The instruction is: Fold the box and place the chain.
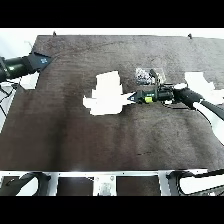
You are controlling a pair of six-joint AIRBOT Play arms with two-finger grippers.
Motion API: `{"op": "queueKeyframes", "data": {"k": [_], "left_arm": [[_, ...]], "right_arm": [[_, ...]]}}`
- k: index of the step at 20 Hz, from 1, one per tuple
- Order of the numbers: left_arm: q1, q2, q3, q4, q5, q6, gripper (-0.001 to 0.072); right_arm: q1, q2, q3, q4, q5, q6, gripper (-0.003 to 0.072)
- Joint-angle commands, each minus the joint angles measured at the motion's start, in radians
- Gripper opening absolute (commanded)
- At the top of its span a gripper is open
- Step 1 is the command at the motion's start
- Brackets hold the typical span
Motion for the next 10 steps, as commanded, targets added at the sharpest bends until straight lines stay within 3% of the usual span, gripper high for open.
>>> {"op": "queueKeyframes", "data": {"k": [1,10], "left_arm": [[0.0,0.0,0.0,-0.008,0.045,0.0,0.0461],[0.0,0.0,0.0,-0.016,0.043,0.0,0.0461]], "right_arm": [[0.015,0.001,0.008,0.01,-0.049,0.014,0.0007],[0.01,0.0,0.015,-0.135,-0.153,-0.031,0.0007]]}}
